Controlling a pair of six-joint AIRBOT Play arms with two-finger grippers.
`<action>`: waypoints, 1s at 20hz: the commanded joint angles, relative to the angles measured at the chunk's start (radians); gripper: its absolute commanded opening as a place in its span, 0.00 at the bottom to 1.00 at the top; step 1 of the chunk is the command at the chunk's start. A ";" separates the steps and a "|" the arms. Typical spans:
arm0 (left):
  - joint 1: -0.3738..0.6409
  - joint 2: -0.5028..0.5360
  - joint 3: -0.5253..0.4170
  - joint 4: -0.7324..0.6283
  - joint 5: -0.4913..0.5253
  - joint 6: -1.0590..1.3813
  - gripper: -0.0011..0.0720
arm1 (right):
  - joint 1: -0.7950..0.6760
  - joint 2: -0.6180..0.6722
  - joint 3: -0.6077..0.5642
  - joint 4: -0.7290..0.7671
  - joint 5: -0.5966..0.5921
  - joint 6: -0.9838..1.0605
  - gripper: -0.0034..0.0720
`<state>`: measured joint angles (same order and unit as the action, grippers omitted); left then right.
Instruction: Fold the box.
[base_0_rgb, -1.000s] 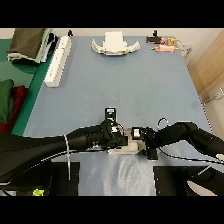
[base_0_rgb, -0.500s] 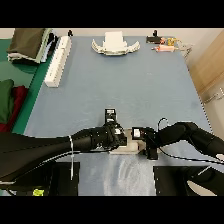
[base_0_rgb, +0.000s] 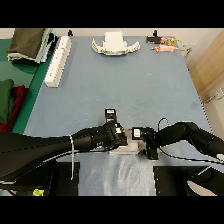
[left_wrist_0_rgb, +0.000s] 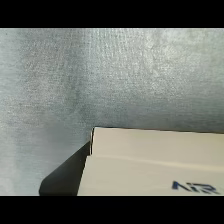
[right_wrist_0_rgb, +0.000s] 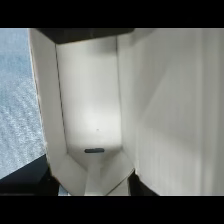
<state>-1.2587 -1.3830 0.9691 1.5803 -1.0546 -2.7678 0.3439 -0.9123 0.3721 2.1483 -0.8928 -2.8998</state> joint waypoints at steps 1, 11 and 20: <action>0.000 0.001 0.005 -0.018 -0.004 0.007 0.04 | 0.001 -0.001 0.000 0.002 0.002 0.002 0.62; 0.001 0.008 0.006 -0.035 -0.018 0.023 0.93 | 0.001 -0.001 0.000 0.002 0.002 0.001 0.62; 0.008 0.266 0.027 -0.031 -0.285 0.125 0.91 | 0.001 -0.001 0.000 0.002 0.002 0.001 0.62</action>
<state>-1.2522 -1.2053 0.9932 1.5467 -1.2533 -2.6797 0.3450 -0.9138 0.3721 2.1513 -0.8894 -2.8986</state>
